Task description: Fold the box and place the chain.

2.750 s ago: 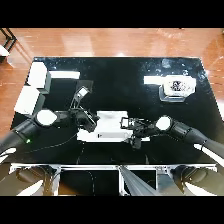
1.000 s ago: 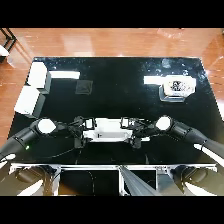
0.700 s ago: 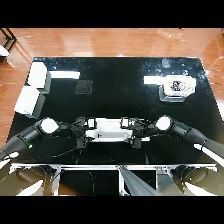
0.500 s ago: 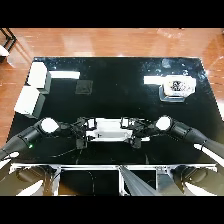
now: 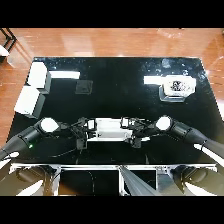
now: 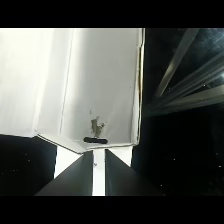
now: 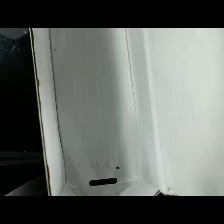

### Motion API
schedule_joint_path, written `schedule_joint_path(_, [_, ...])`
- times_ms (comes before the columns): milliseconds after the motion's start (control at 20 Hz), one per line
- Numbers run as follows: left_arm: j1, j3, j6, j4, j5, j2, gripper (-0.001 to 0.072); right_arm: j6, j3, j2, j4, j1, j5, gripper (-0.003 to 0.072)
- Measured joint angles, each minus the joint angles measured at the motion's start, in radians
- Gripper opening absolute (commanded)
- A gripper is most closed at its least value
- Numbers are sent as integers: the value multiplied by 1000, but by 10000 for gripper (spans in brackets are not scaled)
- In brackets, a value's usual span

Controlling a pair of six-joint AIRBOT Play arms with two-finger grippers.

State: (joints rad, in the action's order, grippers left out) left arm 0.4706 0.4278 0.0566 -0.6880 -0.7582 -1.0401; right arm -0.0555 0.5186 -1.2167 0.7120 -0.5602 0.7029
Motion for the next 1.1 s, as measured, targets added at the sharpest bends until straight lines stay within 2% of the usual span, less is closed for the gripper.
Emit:
schedule_joint_path(600, [0,0,24,95,4,-30,176,-1,0,0,0,0,-2,403])
schedule_joint_path(850, [-3,0,16,77,-11,-27,178,0,0,0,0,0,-4,403])
schedule_joint_path(1000, [-27,0,-15,37,-12,-5,264,-1,0,0,0,0,-5,403])
schedule_joint_path(1100, [-47,0,-29,18,-19,14,264,-1,0,0,0,0,-5,402])
